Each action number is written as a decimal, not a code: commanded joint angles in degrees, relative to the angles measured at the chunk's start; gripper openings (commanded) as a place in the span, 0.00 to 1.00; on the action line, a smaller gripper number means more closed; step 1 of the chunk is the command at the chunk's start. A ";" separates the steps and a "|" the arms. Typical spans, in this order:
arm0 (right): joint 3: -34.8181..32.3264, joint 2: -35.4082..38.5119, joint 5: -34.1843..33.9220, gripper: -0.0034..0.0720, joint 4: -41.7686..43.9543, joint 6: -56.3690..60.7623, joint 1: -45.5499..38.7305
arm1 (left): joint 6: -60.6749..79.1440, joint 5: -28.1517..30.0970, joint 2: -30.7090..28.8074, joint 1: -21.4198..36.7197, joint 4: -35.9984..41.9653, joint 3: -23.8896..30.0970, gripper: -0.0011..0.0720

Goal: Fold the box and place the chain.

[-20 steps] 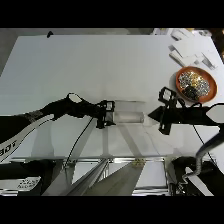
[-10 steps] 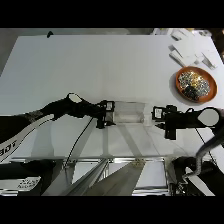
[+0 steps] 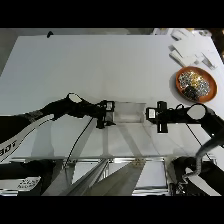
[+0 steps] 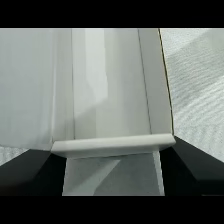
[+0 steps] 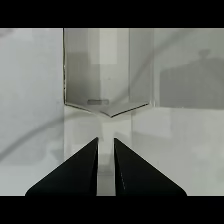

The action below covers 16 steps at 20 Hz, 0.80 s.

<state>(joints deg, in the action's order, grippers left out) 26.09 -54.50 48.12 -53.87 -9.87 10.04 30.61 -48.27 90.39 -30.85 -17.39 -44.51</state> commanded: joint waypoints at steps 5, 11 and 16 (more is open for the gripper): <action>-0.04 -3.26 -1.60 0.21 3.76 -4.17 0.07 | 0.02 0.02 0.00 0.04 -0.02 -0.07 0.29; -0.04 -4.31 0.24 0.18 7.06 -7.02 0.07 | 0.02 0.02 0.00 0.04 -0.02 -0.07 0.29; -0.04 -8.46 -1.18 0.18 15.54 -11.67 0.09 | 0.02 0.02 0.00 0.04 -0.02 -0.07 0.29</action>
